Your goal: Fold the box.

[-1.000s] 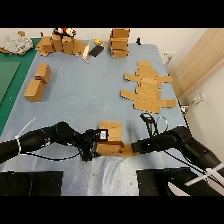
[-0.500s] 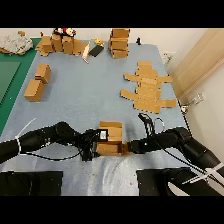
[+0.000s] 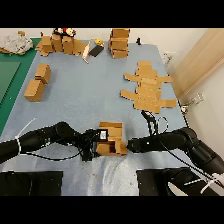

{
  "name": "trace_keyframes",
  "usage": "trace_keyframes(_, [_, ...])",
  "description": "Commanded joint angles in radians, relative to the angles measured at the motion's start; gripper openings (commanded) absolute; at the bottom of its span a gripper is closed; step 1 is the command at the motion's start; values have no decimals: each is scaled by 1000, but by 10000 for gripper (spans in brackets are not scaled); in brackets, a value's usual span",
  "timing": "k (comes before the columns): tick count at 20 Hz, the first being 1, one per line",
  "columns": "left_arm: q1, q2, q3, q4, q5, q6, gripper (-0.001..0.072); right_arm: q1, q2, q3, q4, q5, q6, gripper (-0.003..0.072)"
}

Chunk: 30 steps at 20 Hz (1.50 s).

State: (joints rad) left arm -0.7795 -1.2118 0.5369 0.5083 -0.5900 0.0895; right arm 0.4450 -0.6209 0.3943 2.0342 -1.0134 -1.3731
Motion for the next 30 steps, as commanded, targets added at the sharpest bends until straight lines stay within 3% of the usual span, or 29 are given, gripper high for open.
trace_keyframes(1, [0, 0, 0, 0, 0, 0, 470, 0, 5, 16, 33, 3, 1, 182])
trace_keyframes(3, [0, 0, 0, 0, 0, 0, 470, 0, 3, 16, 55, 3, 3, 295])
trace_keyframes(8, [0, 0, 0, 0, 0, 0, 470, 44, -31, 14, 33, 11, 3, 345])
trace_keyframes(9, [0, 0, 0, 0, 0, 0, 470, 52, -32, 15, 30, 25, 3, 319])
trace_keyframes(10, [0, 0, 0, 0, 0, 0, 470, 53, -26, 23, 31, 36, 3, 207])
trace_keyframes(11, [0, 0, 0, 0, 1, 0, 470, 52, -3, 36, 32, 34, 4, 161])
trace_keyframes(13, [0, 0, 0, 0, 0, 0, 470, 41, 71, 68, -13, 0, 56, 153])
trace_keyframes(16, [0, 0, 0, 0, 1, 0, 470, 9, 199, 86, -229, -97, 220, 150])
trace_keyframes(17, [0, 0, 0, 0, 1, 0, 470, 1, 219, 86, -290, -134, 249, 87])
trace_keyframes(19, [0, 0, 0, 0, 0, 0, 470, -21, 219, 86, -364, -189, 269, 72])
trace_keyframes(20, [0, 0, 0, 0, 1, 0, 470, -32, 201, 84, -384, -203, 269, 18])
trace_keyframes(25, [0, 0, 0, 0, 0, 0, 470, -59, 54, 25, -381, -146, 259, 6])
trace_keyframes(30, [0, 0, 0, 0, 0, 0, 470, -59, -137, -16, -210, -15, 143, 5])
